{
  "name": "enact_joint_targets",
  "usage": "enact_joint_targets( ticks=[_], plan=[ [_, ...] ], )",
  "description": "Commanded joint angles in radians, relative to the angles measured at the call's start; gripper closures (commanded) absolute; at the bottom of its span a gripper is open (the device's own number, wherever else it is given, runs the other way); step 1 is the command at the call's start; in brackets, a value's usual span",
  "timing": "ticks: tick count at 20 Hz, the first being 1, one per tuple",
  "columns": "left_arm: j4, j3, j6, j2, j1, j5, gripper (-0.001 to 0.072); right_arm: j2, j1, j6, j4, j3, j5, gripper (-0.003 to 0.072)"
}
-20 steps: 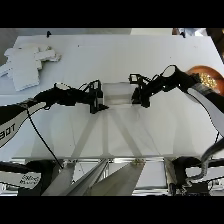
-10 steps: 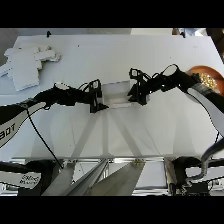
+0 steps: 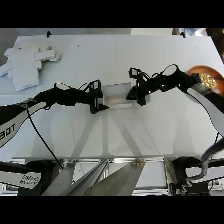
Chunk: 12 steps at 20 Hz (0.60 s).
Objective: Fold the box and place the chain.
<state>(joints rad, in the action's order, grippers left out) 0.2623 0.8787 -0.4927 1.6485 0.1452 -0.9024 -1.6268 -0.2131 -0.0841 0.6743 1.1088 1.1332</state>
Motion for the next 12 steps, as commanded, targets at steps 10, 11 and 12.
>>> enact_joint_targets(
  ticks=[10,11,12],
  plan=[
    [0.000,0.001,0.003,0.000,0.000,0.008,0.0185,0.135,0.010,0.220,0.012,0.000,0.097,0.0667],
    [0.000,0.001,0.003,0.000,0.000,0.008,0.0185,0.158,0.018,0.240,0.006,0.000,0.109,0.0667],
    [0.000,0.001,0.003,0.000,0.000,0.009,0.0185,0.181,0.029,0.283,0.006,0.000,0.112,0.0667]
  ],
)
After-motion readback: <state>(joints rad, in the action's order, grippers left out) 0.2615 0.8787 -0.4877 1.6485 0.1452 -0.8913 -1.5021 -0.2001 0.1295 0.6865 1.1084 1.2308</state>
